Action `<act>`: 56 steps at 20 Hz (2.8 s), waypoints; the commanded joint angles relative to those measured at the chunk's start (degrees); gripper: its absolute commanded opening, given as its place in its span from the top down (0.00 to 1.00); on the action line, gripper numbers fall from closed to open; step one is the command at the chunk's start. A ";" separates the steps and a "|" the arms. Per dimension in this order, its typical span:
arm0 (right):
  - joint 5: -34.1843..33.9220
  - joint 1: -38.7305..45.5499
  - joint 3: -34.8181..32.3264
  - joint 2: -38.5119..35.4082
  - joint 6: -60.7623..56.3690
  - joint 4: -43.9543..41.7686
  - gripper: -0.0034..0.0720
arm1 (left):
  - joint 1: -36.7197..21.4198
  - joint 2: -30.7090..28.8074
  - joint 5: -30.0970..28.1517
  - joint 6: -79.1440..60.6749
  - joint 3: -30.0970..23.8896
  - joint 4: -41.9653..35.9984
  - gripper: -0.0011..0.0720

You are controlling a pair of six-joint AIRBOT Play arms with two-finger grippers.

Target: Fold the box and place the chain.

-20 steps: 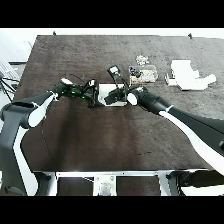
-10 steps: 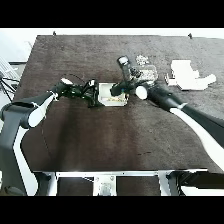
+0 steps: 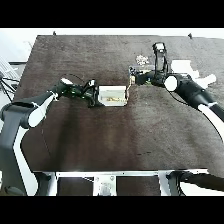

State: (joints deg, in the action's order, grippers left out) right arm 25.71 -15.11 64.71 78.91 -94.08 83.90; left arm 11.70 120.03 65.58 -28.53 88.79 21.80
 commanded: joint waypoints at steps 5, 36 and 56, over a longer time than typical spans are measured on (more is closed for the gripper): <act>-5.09 1.84 7.41 18.43 0.24 -10.03 0.27 | -0.02 -0.02 -0.02 0.00 0.04 0.00 0.26; 4.07 0.96 22.25 20.41 1.70 -6.38 0.94 | -0.02 -0.02 0.00 0.00 0.04 0.00 0.26; 28.09 -16.79 22.25 -20.17 1.27 12.85 0.94 | -0.02 -0.02 0.00 0.00 0.04 0.00 0.26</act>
State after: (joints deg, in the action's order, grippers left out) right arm 48.97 -29.32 86.89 61.91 -92.62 95.66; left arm 11.70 120.03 65.58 -28.51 88.79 21.78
